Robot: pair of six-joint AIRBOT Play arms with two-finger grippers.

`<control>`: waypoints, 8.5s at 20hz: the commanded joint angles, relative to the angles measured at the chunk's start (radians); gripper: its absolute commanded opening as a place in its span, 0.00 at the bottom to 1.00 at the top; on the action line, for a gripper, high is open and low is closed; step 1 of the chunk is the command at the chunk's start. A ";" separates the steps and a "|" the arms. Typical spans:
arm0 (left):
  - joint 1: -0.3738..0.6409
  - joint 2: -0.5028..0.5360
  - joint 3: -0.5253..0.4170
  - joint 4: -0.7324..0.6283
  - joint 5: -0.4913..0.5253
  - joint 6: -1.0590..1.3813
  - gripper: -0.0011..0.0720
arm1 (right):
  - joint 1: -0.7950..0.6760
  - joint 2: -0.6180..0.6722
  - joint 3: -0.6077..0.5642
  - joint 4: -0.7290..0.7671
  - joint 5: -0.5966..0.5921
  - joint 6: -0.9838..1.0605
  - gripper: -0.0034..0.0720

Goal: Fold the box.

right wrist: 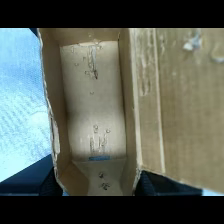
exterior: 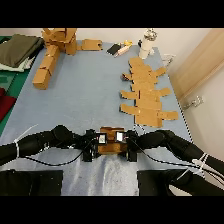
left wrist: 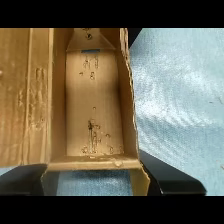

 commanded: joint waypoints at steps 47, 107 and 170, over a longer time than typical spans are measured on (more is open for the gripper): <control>0.133 0.099 -0.072 0.124 -0.142 -0.051 0.78 | 0.000 0.281 0.246 -0.128 -0.382 1.747 0.99; 0.133 0.098 -0.084 0.108 -0.111 -0.061 0.78 | 0.108 0.237 0.100 -0.211 -0.287 0.493 0.85; 0.133 0.098 -0.084 0.108 -0.111 -0.061 0.78 | 0.032 0.105 -0.003 -0.171 -0.121 1.587 0.05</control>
